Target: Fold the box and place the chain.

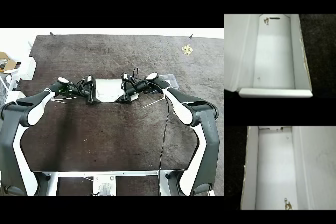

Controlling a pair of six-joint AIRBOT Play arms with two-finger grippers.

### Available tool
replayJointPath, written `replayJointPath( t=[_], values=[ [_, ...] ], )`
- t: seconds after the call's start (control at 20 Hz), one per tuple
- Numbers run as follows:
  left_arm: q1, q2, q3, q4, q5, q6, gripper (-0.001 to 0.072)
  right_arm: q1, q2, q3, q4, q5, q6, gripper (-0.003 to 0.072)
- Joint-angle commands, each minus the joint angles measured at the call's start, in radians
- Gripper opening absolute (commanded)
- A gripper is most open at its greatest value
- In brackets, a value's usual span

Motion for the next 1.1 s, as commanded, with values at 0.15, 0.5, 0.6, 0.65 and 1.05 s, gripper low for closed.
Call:
replayJointPath(
  t=[0.15,0.5,0.6,0.65,1.05],
  values=[
    [0.000,0.001,0.000,-0.016,-0.003,0.009,0.0684,0.000,0.000,0.000,0.000,0.000,0.000,0.0547],
    [0.000,0.001,0.000,-0.026,-0.003,0.010,0.0665,0.000,0.000,0.000,0.000,0.000,0.000,0.0547],
    [0.000,0.001,0.000,-0.027,-0.003,0.009,0.0664,0.000,0.000,0.000,0.000,0.000,0.000,0.0547],
    [0.000,0.001,0.000,-0.026,-0.003,0.009,0.0664,0.000,0.000,0.000,0.000,0.000,0.000,0.0547],
    [0.000,0.000,0.000,-0.011,0.012,0.007,0.0413,0.000,0.000,0.000,0.000,0.000,0.000,0.0547]
  ],
)
